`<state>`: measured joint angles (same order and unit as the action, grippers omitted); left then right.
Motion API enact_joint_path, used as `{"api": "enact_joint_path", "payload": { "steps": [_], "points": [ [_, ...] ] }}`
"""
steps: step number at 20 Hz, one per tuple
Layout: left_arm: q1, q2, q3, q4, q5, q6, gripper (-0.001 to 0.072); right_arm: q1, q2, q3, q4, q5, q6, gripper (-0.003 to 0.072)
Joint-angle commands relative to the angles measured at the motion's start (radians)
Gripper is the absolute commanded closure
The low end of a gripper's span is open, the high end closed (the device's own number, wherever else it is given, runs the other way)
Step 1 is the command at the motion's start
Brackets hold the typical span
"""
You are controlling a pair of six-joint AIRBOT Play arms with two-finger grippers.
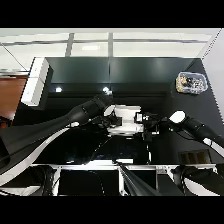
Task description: Fold the box and place the chain.
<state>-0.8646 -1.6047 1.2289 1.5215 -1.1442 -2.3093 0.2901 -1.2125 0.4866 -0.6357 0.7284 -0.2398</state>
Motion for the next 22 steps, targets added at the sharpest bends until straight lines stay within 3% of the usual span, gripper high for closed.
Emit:
{"api": "enact_joint_path", "payload": {
  "steps": [1, 4, 7, 9, 10, 12, 13, 18, 19, 22],
  "points": [
    [0.000, -0.003, 0.001, 0.015, 0.003, -0.018, 0.0493, 0.001, 0.000, 0.000, 0.000, 0.000, 0.000, 0.0617],
    [0.000, -0.014, 0.001, 0.010, 0.002, -0.018, 0.0493, 0.001, 0.000, 0.000, 0.000, 0.000, 0.000, 0.0617],
    [0.000, -0.014, 0.001, 0.010, 0.004, -0.014, 0.0681, 0.001, 0.000, 0.000, 0.000, 0.000, 0.000, 0.0617],
    [-0.003, -0.014, 0.001, 0.010, 0.010, -0.013, 0.0682, 0.001, 0.000, 0.000, 0.000, 0.000, 0.000, 0.0616],
    [-0.004, -0.014, 0.001, 0.010, 0.010, -0.013, 0.0682, 0.001, 0.000, 0.000, 0.000, -0.002, 0.000, 0.0571],
    [-0.004, -0.014, 0.001, 0.006, 0.010, -0.013, 0.0681, 0.000, 0.001, 0.001, 0.000, -0.019, 0.019, 0.0279],
    [-0.004, -0.014, 0.001, 0.006, 0.010, -0.013, 0.0682, 0.000, 0.005, 0.001, 0.000, -0.018, 0.029, 0.0241],
    [-0.004, -0.013, 0.001, 0.007, 0.009, 0.005, 0.0681, -0.009, 0.135, 0.001, -0.031, 0.084, 0.143, 0.0237],
    [-0.004, -0.013, 0.001, 0.007, 0.009, 0.005, 0.0681, -0.011, 0.157, 0.001, -0.038, 0.105, 0.170, -0.0001],
    [-0.004, -0.013, 0.001, 0.008, 0.011, 0.005, 0.0681, -0.012, 0.174, 0.001, -0.133, 0.109, 0.224, -0.0027]
  ]
}}
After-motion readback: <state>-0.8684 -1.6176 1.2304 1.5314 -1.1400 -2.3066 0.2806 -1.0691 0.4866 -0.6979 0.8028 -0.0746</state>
